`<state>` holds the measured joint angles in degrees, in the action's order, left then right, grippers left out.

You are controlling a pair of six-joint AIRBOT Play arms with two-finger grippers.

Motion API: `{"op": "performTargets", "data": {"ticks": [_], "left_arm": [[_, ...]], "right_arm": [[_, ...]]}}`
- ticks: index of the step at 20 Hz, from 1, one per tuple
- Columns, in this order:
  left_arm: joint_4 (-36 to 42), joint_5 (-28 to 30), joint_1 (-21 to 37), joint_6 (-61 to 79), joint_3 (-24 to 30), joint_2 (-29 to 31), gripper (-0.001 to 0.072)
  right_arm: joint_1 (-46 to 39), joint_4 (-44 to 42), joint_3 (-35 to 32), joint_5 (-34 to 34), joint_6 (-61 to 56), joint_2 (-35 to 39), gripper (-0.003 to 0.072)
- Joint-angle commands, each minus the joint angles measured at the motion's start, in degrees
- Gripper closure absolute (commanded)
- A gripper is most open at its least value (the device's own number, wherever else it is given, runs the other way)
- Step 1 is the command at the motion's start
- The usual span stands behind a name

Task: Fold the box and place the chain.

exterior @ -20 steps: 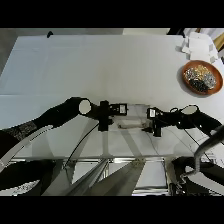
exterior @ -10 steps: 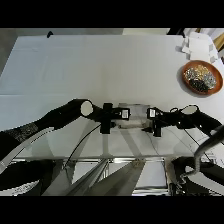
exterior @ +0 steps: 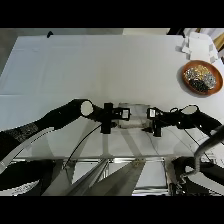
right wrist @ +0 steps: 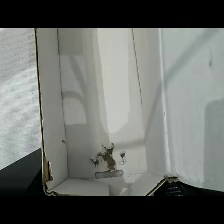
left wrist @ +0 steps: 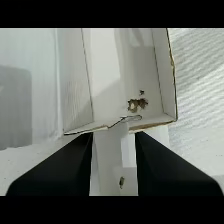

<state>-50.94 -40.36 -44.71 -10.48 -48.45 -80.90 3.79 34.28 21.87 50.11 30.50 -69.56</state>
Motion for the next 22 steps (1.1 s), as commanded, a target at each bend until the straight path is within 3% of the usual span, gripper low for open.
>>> {"op": "performTargets", "data": {"ticks": [1, 2, 3, 4, 6, 16, 18, 21, 22], "left_arm": [[0.22, 0.72, -0.04, 0.04, 0.0, -0.04, 0.0445], [0.57, 0.74, -0.04, 0.04, 0.0, -0.04, 0.0475], [1.42, 0.72, -0.04, 0.04, 0.02, -0.04, 0.0571], [2.38, 0.74, -0.04, 0.07, 0.0, -0.04, 0.0615], [4.07, 0.94, -0.28, 0.07, 0.0, -0.11, 0.0628], [6.6, 3.34, -2.95, 0.17, 0.0, -2.12, 0.0618], [6.6, 3.72, -2.95, 0.13, 0.0, -2.12, 0.0506], [6.6, 3.72, -2.95, 0.11, 0.0, -2.12, 0.0492], [6.58, 3.72, -2.95, 0.11, 0.0, -2.12, 0.0453]], "right_arm": [[0.02, 0.0, 0.0, 0.02, 0.0, 0.02, 0.0392], [0.02, 0.0, 0.0, 0.02, 0.0, 0.02, 0.0392], [0.02, 0.0, 0.0, 0.02, 0.0, 0.02, 0.0392], [0.02, 0.0, 0.0, 0.02, 0.0, 0.02, 0.0392], [0.02, 0.0, 0.0, 0.02, 0.0, 0.02, 0.0392], [0.02, 0.0, 0.0, 0.02, 0.0, 0.02, 0.0392], [0.02, 0.0, 0.0, 0.02, 0.0, 0.02, 0.0392], [0.02, 0.0, 0.0, 0.02, 0.0, 0.02, 0.0392], [0.0, 0.0, 0.0, 0.02, 0.0, 0.02, 0.0392]]}}
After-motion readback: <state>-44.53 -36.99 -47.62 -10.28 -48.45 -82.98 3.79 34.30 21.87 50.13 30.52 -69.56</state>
